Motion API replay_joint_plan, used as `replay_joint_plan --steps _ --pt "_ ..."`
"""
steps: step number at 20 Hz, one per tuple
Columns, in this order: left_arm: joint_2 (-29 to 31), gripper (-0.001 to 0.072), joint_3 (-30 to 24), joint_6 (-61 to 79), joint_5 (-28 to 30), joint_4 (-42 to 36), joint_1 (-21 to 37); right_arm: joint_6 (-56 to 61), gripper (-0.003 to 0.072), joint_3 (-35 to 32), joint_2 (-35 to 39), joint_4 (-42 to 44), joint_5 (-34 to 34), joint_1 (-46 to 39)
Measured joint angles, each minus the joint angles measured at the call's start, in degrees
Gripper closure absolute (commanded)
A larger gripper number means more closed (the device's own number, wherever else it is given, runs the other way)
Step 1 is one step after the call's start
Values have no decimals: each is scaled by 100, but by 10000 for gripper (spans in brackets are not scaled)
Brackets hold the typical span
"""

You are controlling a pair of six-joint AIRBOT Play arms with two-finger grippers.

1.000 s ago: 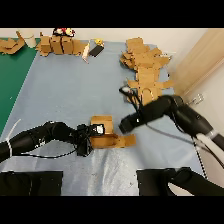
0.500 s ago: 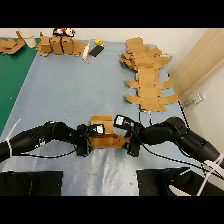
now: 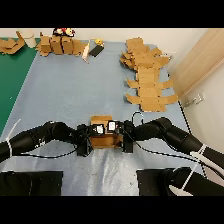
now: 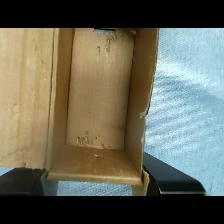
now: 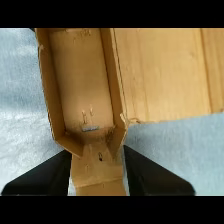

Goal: Fold the box.

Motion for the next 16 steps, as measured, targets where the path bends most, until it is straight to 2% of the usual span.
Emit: replay_joint_plan --steps 2,3,10,11,13,15,16 --pt "0 250 0 2 0 0 0 -190 534 0 -33 101 83 -2" --pt "0 250 0 2 0 0 0 -243 563 0 -44 140 116 -2" --pt "0 250 0 0 0 0 0 -417 562 0 -66 380 153 4" --pt "0 250 0 0 -2 0 0 -420 554 0 -66 402 155 4" --pt "0 250 0 0 0 0 0 -426 352 0 -68 476 162 4" --pt "0 250 0 0 -2 0 0 -437 330 -2 -85 612 162 20" --pt "0 250 0 0 -2 0 0 -437 259 -2 -103 680 166 55"
